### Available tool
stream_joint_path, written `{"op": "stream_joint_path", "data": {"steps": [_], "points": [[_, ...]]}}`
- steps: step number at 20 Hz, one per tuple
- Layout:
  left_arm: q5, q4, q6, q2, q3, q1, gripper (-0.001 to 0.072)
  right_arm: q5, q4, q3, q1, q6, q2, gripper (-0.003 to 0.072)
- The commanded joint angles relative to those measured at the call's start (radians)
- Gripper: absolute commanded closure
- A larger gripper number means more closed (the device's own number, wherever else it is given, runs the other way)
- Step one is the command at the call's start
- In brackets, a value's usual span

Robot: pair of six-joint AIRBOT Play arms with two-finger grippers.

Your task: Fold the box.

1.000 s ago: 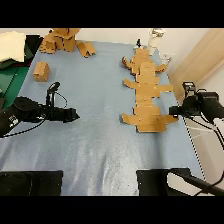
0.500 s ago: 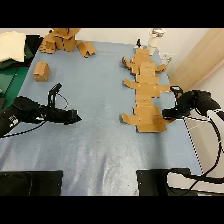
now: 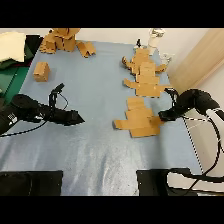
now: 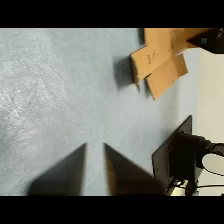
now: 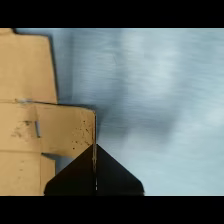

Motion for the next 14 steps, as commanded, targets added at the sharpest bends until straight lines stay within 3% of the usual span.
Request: {"op": "stream_joint_path", "data": {"steps": [1,5,9,12,13,14], "points": [[-0.072,-0.002,0.003,0.001,0.042,0.007,0.0232,-0.113,0.345,0.000,0.020,-0.095,0.045,0.0683],[-0.136,0.005,0.027,0.000,0.068,0.051,0.0231,-0.185,0.505,-0.073,0.126,-0.093,0.112,0.0684],[-0.248,0.008,0.033,-0.029,0.067,0.138,0.0231,-0.034,0.632,-0.322,0.275,-0.152,0.211,0.0684],[-0.304,0.007,0.033,-0.035,0.067,0.181,0.0232,0.049,0.652,-0.440,0.339,-0.154,0.304,0.0681],[-0.307,0.007,0.034,-0.035,0.067,0.188,0.0232,0.054,0.652,-0.455,0.346,-0.154,0.317,0.0656],[-0.306,0.007,0.035,-0.035,0.067,0.190,0.0232,0.055,0.652,-0.459,0.352,-0.153,0.315,0.0569]]}}
